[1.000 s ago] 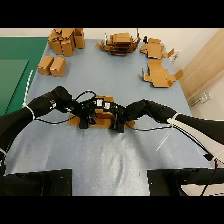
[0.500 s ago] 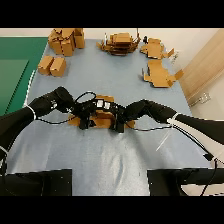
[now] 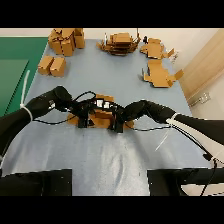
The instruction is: Fold the box.
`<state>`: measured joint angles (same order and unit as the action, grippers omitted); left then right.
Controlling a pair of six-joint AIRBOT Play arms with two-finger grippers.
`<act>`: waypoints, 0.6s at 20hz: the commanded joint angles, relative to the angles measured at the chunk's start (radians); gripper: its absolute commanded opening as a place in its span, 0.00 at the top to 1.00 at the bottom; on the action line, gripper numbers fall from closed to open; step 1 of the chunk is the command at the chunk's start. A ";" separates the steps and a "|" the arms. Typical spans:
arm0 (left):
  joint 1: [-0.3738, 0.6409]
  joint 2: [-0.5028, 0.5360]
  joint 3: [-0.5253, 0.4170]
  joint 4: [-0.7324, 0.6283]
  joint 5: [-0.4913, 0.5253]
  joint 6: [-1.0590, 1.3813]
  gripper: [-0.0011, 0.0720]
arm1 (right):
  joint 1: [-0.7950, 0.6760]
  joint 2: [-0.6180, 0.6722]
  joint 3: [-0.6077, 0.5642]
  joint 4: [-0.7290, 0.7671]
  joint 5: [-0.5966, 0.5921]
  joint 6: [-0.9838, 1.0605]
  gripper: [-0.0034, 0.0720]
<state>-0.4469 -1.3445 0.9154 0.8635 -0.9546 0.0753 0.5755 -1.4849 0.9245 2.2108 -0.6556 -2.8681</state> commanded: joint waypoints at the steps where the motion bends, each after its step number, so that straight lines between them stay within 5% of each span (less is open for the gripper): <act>1: 0.008 0.118 0.001 -0.008 -0.002 -0.095 0.06 | -0.002 0.001 0.000 -0.008 -0.008 -0.004 0.67; 8: 0.182 0.363 0.000 0.035 -0.061 -0.335 0.07 | -0.002 0.001 0.000 -0.007 -0.008 -0.004 0.67; 11: 0.372 0.317 -0.020 0.173 -0.068 -0.687 0.91 | -0.002 0.001 0.000 -0.007 -0.009 -0.004 0.67; 12: 0.436 0.274 -0.027 0.187 -0.074 -0.818 0.96 | -0.002 0.001 0.000 -0.007 -0.008 -0.004 0.67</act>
<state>-0.1566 -1.0374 0.9024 0.9592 -1.0138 -0.4061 0.5735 -1.4849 0.9245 2.2040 -0.6628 -2.8716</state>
